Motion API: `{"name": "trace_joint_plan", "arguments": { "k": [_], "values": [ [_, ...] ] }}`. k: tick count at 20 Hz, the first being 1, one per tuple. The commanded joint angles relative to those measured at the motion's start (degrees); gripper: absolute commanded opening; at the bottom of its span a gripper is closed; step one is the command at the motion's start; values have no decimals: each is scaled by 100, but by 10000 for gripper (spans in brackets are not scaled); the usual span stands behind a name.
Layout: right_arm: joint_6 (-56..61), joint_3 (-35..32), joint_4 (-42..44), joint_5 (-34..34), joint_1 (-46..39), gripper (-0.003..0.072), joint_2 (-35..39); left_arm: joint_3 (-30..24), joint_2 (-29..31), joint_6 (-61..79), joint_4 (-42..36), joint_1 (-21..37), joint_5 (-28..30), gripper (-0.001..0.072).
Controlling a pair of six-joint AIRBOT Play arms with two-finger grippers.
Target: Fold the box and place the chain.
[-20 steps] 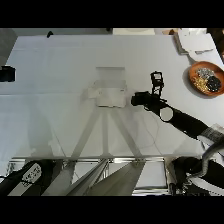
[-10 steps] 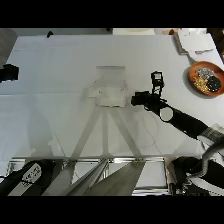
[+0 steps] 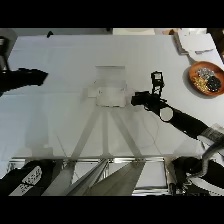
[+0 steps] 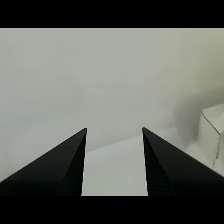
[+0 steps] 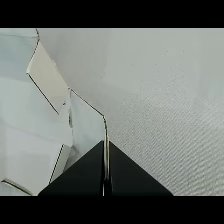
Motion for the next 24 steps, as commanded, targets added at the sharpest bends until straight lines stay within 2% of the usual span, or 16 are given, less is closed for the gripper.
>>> {"name": "trace_joint_plan", "arguments": {
  "k": [1, 3, 5, 8, 10, 14, 18, 21, 24],
  "values": [
    [0, 0, 0, 2, 7, 15, -2, 39, -162, 407, 13, -826, 264, 364],
    [0, 0, 0, 2, 7, 15, -2, 352, -601, 273, 166, -1034, -70, 365],
    [0, 0, -2, 2, 7, 15, -2, 1025, -1246, 149, 326, -1102, -916, 387],
    [-2, 0, 0, 4, 7, 15, -2, 2293, -2334, 212, 337, -1104, -2186, 610],
    [0, 0, 0, 2, 7, 15, -2, 2994, -2929, 372, 326, -1172, -2564, 704],
    [0, 0, 0, 2, 7, 15, -2, 3598, -3711, 951, 98, -1386, -2747, 699],
    [0, 0, 0, 2, 7, 15, -2, 3906, -4336, 1279, -981, -1475, -2898, 699],
    [0, 0, 0, 2, 7, 15, -2, 4201, -4629, 1292, -1132, -1556, -2892, 699],
    [0, 0, -2, 2, 7, 15, -2, 4227, -4712, 1690, -1187, -1674, -2883, 699]
  ]
}}
